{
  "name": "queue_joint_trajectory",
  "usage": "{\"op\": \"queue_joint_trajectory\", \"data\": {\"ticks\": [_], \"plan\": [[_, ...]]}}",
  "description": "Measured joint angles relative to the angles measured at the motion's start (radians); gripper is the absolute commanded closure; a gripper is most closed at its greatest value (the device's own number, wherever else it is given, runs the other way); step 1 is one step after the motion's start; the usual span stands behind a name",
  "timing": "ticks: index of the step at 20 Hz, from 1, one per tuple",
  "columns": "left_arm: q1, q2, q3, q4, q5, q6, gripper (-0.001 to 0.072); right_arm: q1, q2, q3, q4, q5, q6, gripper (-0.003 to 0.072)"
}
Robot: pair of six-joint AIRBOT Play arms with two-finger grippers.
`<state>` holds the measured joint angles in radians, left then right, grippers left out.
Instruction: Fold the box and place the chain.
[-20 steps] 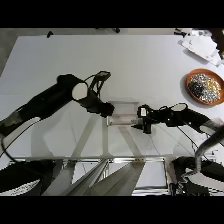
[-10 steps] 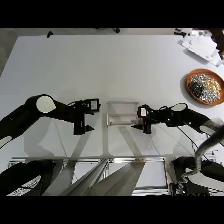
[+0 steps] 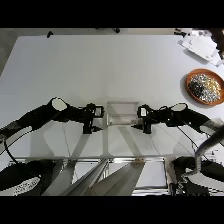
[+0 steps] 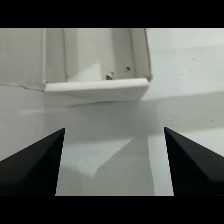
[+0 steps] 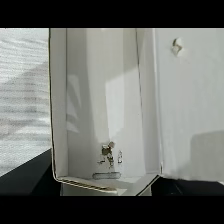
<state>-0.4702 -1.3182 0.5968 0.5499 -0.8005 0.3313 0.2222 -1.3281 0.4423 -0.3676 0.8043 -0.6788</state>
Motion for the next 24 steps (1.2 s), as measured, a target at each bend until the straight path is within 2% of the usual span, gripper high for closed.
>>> {"op": "queue_joint_trajectory", "data": {"ticks": [5,18,19,20,21,22,24], "plan": [[-0.014,-0.037,-0.002,-0.112,0.026,0.085,0.0003,0.0,0.0,0.0,0.0,0.0,0.0,0.0246],[-0.061,-0.086,-0.001,-0.229,0.051,0.121,0.0013,0.0,0.0,0.0,0.0,0.0,0.0,0.0246],[-0.066,-0.091,-0.001,-0.238,0.057,0.121,0.0035,0.0,0.0,0.0,0.0,0.0,0.0,0.0246],[-0.069,-0.095,-0.001,-0.244,0.064,0.121,0.0119,0.0,0.0,0.0,0.0,0.0,0.0,0.0246],[-0.072,-0.098,-0.001,-0.253,0.076,0.12,0.0157,0.0,0.0,0.0,0.0,0.0,0.0,0.0246],[-0.073,-0.1,-0.001,-0.257,0.08,0.12,0.0165,0.0,0.0,0.0,0.0,0.0,0.0,0.0246],[-0.077,-0.103,-0.001,-0.263,0.087,0.118,0.034,0.0,0.0,0.0,0.0,0.0,0.0,0.0246]]}}
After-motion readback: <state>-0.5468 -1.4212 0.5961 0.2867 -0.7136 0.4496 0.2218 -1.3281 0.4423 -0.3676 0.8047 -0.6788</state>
